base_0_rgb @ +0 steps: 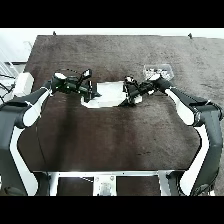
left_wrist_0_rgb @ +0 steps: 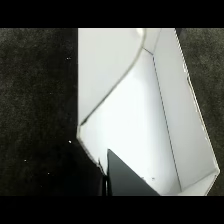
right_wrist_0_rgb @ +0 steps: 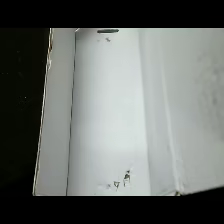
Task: Fold the box and place the chain.
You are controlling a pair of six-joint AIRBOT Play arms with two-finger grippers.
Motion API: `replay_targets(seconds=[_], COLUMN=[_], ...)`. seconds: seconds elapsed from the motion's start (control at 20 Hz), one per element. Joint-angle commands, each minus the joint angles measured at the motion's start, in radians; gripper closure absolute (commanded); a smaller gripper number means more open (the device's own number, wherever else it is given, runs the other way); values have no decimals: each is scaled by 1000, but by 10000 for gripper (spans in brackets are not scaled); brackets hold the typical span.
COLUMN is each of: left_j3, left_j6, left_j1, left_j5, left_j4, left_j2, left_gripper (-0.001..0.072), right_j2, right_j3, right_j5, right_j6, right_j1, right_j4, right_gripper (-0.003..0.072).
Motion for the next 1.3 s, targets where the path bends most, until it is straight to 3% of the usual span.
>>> replay_targets(seconds=[0.0,1.25], left_j3=[0,0], left_j6=[0,2], left_j1=[0,0], left_j5=[5,8], left_j4=[0,0], left_j2=[0,0], left_gripper=[689,689], right_j2=[-1,-6], right_j3=[0,-1], right_j5=[-10,-20], right_j6=[7,-32], right_j1=[2,5], right_j4=[0,7], right_gripper=[30,30])
